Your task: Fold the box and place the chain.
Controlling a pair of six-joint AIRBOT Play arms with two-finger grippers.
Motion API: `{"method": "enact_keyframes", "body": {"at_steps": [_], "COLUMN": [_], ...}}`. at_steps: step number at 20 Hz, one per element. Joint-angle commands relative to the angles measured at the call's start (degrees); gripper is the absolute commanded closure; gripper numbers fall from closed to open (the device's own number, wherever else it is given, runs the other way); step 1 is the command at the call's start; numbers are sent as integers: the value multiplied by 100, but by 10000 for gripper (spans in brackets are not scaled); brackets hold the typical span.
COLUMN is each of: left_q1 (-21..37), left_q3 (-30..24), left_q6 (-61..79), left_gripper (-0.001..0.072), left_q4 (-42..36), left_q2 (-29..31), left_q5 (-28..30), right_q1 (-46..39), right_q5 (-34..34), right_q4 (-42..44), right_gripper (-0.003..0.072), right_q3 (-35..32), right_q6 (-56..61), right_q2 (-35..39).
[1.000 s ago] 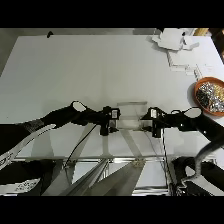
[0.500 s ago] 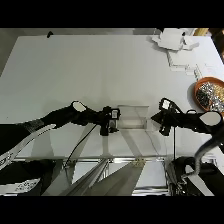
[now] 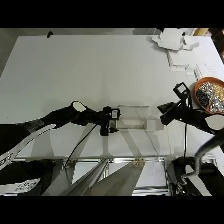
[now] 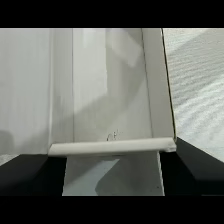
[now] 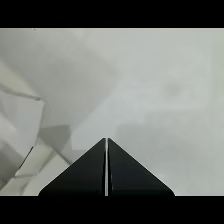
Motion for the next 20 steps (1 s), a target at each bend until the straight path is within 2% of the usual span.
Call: {"method": "enact_keyframes", "body": {"at_steps": [1,5,9,11,12,14,16,18,20], "left_q1": [-2,-2,-2,-2,-2,-2,-2,-2,-2], "left_q3": [2,2,2,2,2,2,2,2,2], "left_q6": [0,-2,0,-2,-2,-2,0,0,-2], "left_gripper": [390,390,389,390,390,390,390,390,390], "left_q4": [0,0,0,0,0,0,0,0,0], "left_q2": [0,0,0,0,0,0,0,0,0], "left_q5": [0,0,2,0,0,0,2,2,0], "right_q1": [-2,-2,-2,-2,-4,-2,-4,-4,-48], "right_q5": [-162,444,1014,1165,1102,457,-35,-9,299], "right_q4": [-61,-238,-979,-815,-590,-118,404,87,-855], "right_gripper": [666,666,666,666,666,666,666,666,665], "right_q3": [2,2,2,2,2,2,9,111,334], "right_q6": [1257,1279,1298,1296,1495,3152,3569,3563,3722], "right_q2": [-17,-201,-234,-234,-234,-234,-234,-234,-234]}}
